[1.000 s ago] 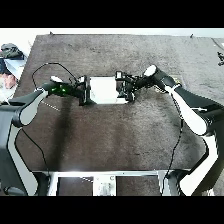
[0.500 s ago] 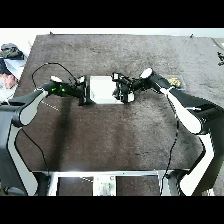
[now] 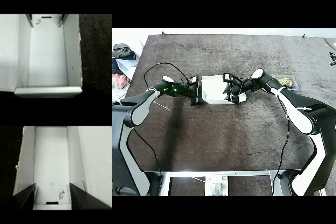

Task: Fold the box and place the chain.

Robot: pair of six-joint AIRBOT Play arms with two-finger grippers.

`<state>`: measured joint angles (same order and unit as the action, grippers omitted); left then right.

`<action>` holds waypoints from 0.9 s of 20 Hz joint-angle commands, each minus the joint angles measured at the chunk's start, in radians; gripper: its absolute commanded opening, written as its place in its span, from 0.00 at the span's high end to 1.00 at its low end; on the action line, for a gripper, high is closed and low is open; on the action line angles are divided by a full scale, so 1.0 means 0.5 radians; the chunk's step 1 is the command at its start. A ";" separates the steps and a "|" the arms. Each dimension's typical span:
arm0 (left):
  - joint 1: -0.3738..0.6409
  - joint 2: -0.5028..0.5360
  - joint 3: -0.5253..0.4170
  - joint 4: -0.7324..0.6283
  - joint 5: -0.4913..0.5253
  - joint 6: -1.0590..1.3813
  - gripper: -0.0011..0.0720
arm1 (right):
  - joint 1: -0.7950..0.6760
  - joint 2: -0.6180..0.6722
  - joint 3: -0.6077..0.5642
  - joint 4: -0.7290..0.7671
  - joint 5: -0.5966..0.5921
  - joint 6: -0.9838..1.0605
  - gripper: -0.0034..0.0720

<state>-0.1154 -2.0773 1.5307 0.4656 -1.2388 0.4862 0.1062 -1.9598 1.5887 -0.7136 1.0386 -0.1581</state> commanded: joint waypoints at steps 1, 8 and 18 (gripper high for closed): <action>0.000 -0.001 0.001 -0.002 0.001 0.001 0.35 | 0.001 -0.002 -0.001 -0.071 -0.025 -0.006 0.30; 0.000 -0.001 0.001 -0.004 0.001 0.001 0.35 | -0.035 0.034 0.005 -0.210 -0.052 0.192 0.60; 0.000 -0.001 0.001 -0.005 0.001 0.001 0.35 | -0.163 0.372 0.006 -0.467 -0.047 0.981 0.88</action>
